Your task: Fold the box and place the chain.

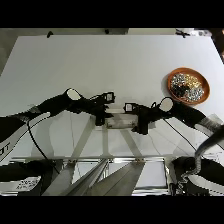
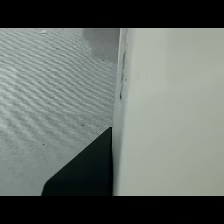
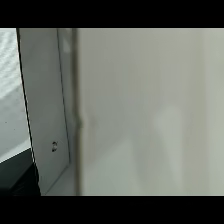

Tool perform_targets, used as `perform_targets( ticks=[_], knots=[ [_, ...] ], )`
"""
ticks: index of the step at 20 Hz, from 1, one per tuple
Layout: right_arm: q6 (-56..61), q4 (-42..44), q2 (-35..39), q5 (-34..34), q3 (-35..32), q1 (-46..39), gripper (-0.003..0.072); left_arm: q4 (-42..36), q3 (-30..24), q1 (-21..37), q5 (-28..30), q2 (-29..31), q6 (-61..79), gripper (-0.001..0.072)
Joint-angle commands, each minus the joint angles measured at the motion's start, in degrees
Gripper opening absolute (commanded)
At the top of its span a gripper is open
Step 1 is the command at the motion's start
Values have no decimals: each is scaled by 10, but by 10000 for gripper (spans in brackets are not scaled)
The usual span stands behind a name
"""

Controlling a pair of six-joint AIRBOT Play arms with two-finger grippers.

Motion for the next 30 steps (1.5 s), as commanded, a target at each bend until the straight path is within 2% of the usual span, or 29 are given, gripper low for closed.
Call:
perform_targets(
  ticks=[1,4,6,8,17,20,30],
  knots=[
    [-2,0,0,-28,-6,0,655,0,0,0,0,0,0,12],
    [-2,-1,0,-32,-6,0,641,0,0,0,0,0,0,12],
    [-2,-3,0,-31,-6,0,557,0,0,0,0,0,0,12],
    [-2,-6,0,-31,-6,3,523,0,0,0,0,0,0,12],
    [3,-13,-2,-34,-6,12,516,0,0,0,0,0,0,12],
    [3,-13,-2,-31,-6,12,408,0,0,0,0,0,0,12],
    [4,-13,-1,-8,-6,11,409,0,0,0,0,0,0,12]
  ],
)
